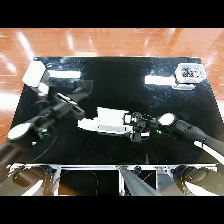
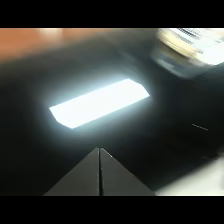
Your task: Fold the box and place the chain.
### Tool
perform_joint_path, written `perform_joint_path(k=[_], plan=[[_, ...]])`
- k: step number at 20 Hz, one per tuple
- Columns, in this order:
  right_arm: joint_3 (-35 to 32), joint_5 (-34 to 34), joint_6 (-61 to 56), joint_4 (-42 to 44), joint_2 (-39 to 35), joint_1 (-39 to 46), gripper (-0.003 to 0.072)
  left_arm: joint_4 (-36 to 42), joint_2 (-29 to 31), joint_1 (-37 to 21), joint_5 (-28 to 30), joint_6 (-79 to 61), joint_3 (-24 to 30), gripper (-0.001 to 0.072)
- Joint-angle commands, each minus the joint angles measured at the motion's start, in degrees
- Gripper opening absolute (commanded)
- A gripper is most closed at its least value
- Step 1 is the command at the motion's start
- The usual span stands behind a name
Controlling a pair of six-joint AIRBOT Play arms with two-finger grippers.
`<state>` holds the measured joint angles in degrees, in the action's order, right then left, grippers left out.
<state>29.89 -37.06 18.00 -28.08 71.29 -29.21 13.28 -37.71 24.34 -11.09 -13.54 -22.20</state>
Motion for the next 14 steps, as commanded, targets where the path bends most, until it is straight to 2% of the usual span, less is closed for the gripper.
perform_joint_path(k=[1,2,4,6,7,8,9,11,12,14], plan=[[0.0,0.0,0.0,0.0,0.0,0.0,0.0623,-11.3,6.3,-10.6,0.4,1.2,0.1,0.0021],[0.0,0.0,0.0,0.0,0.0,0.0,0.0623,-11.4,5.2,-14.1,-3.5,5.1,0.1,0.0021],[0.0,0.0,0.0,0.0,0.0,0.0,0.0623,-17.8,0.3,-23.9,-19.5,14.8,-0.7,0.002],[0.0,0.0,0.0,0.0,0.0,0.0,0.0623,-34.2,-9.3,-36.5,-42.9,27.0,-6.3,0.0021],[0.0,0.0,0.0,0.0,0.0,0.0,0.0623,-40.6,-14.7,-41.4,-54.4,28.2,-10.7,0.0021],[0.0,0.0,0.0,0.0,0.0,0.0,0.0623,-43.7,-20.2,-45.3,-64.4,27.9,-15.6,0.0019],[0.0,0.0,0.0,0.0,0.0,0.0,0.0623,-43.4,-24.0,-47.1,-69.0,25.0,-20.0,0.0018],[0.0,0.0,0.0,0.0,0.0,0.0,0.0623,-40.6,-28.0,-45.1,-69.9,14.3,-26.5,0.0018],[0.0,0.0,0.0,0.0,0.0,0.0,0.0623,-41.8,-28.7,-42.4,-69.3,9.6,-28.7,0.0018],[0.0,0.0,0.0,0.0,0.0,0.0,0.0623,-50.1,-28.9,-34.9,-67.3,8.8,-31.3,0.0018]])
